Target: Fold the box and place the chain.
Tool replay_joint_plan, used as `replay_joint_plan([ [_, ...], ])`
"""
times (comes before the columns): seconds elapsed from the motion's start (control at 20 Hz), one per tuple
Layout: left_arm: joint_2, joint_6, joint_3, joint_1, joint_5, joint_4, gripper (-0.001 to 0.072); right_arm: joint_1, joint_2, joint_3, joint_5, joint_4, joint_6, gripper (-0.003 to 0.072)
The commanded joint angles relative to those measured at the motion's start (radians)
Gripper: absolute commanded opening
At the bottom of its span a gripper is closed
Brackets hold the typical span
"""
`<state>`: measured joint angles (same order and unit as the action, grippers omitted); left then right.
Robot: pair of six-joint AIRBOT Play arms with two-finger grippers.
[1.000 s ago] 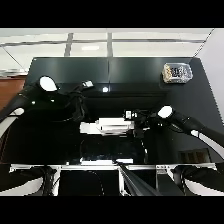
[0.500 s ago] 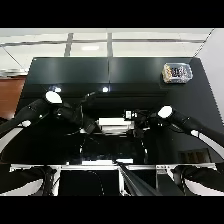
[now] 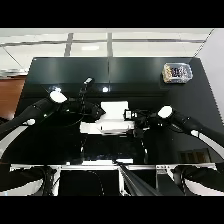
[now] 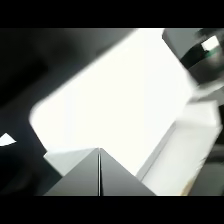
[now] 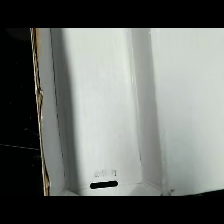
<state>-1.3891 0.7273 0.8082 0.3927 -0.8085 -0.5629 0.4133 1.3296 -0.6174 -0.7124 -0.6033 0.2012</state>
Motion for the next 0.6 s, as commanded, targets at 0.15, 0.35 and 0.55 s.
replay_joint_plan([
  [0.15, -0.029, 0.001, 0.031, -0.008, -0.039, -0.104, 0.0023, 0.0, 0.0, -0.001, 0.018, 0.004, -0.014, 0.0183],
  [0.35, 0.17, 0.04, 0.056, -0.053, -0.042, -0.257, 0.0023, 0.0, 0.0, -0.001, 0.018, 0.004, -0.014, 0.0183],
  [0.55, 0.335, -0.146, -0.119, -0.057, -0.064, -0.232, 0.0027, 0.0, 0.0, -0.001, 0.018, 0.004, -0.014, 0.0183],
])
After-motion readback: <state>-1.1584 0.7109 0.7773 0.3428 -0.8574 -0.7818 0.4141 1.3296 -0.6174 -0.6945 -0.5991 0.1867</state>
